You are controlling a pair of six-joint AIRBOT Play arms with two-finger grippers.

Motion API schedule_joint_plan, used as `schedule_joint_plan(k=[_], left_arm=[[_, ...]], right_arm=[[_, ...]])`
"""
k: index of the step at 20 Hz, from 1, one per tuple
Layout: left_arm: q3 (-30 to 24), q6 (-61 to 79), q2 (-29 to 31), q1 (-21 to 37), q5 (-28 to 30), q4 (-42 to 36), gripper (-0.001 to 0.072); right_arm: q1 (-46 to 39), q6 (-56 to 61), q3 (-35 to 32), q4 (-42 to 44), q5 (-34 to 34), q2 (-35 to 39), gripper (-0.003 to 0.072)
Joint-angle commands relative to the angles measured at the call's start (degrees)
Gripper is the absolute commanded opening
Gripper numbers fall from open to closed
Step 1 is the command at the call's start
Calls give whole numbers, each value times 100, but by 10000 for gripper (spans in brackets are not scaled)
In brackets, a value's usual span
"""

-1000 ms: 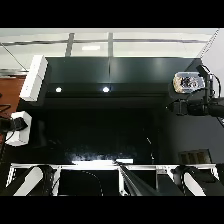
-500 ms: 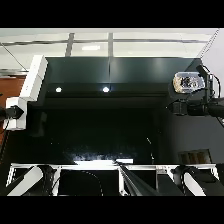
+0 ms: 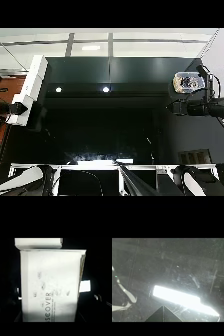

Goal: Fold the box and place the chain.

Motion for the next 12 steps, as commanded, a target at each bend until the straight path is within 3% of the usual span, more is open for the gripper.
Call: schedule_joint_plan(k=[1,8,9,11,12], left_arm=[[74,61,-284,-2,-2,-2,332],[144,61,-306,-15,376,210,336],[146,59,-306,-13,522,208,400],[219,48,-275,-22,603,184,651],[313,28,-234,-52,584,190,716]], right_arm=[[0,7,0,2,-17,2,5],[0,129,0,4,-15,2,6],[0,151,0,4,-17,2,6],[0,208,0,28,-7,2,6],[0,208,0,37,0,2,6]])
